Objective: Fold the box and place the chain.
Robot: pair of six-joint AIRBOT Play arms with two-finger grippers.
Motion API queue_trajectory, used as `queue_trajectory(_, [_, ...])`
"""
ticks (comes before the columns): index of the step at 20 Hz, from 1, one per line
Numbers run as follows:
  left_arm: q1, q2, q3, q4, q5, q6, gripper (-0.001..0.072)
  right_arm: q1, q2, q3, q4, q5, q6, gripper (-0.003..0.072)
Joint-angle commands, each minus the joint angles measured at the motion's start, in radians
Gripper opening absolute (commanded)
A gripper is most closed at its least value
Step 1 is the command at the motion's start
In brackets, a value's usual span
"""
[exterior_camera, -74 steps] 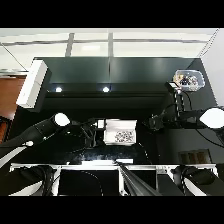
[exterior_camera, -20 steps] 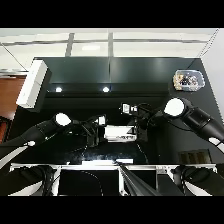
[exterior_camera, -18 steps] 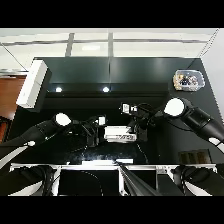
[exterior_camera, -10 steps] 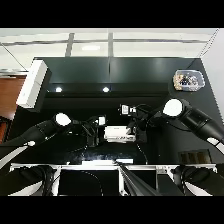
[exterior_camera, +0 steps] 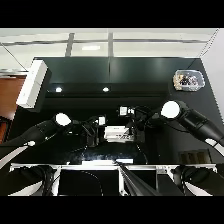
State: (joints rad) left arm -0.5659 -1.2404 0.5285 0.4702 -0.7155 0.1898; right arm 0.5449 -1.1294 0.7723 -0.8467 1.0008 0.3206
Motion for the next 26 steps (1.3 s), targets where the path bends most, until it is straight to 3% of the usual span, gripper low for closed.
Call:
queue_trajectory(1, [0.0,0.001,0.0,0.0,0.0,0.0,0.0295,0.0,0.0,-0.021,-0.002,0.008,0.001,0.0242])
queue_trajectory(11, [0.0,0.001,0.0,0.0,0.0,0.0,0.0295,0.0,0.0,-0.028,0.005,0.008,0.002,0.0293])
queue_trajectory(12, [0.0,0.001,0.0,0.0,0.0,0.0,0.0295,0.0,0.0,-0.027,0.005,0.008,0.002,0.0393])
queue_trajectory(26, [0.0,0.001,0.0,0.0,0.0,0.0,0.0295,0.035,0.011,-0.045,0.002,-0.041,0.066,0.0382])
